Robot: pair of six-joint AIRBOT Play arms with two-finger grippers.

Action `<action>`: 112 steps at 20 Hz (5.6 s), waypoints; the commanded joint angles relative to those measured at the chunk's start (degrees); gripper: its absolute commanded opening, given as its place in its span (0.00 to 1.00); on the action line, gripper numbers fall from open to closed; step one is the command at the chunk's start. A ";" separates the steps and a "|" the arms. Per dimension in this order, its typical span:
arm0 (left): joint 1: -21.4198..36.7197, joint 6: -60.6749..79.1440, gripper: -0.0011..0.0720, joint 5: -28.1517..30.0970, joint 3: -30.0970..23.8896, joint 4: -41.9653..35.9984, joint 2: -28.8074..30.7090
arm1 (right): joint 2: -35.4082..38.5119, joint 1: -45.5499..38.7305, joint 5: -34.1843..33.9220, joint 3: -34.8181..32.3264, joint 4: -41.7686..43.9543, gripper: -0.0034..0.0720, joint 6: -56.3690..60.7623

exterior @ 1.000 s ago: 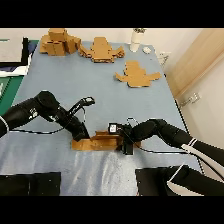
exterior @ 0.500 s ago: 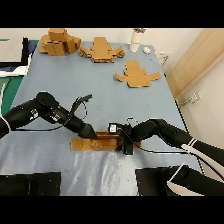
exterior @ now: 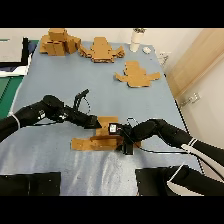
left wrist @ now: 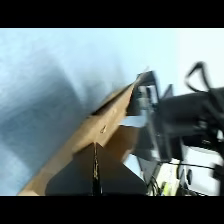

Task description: Fold the box.

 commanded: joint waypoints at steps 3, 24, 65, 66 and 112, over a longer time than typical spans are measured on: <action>-1.99 -1.77 0.03 3.39 0.00 3.19 -3.96 | -0.02 0.02 -0.04 0.04 0.02 0.73 0.00; 13.40 27.15 0.03 -22.86 -2.12 -12.26 7.58 | -0.02 0.02 -0.04 0.04 0.00 0.73 0.00; -2.75 73.75 0.66 9.42 -21.51 -3.87 13.00 | -0.02 0.00 -0.02 0.04 -0.02 0.73 0.00; -2.75 73.75 0.66 10.36 -21.49 -3.87 12.90 | -0.02 0.00 -0.04 0.04 -0.02 0.73 0.00; -5.97 78.44 0.74 12.22 -21.07 -11.43 11.76 | -0.02 0.00 -0.04 0.04 -0.02 0.73 0.00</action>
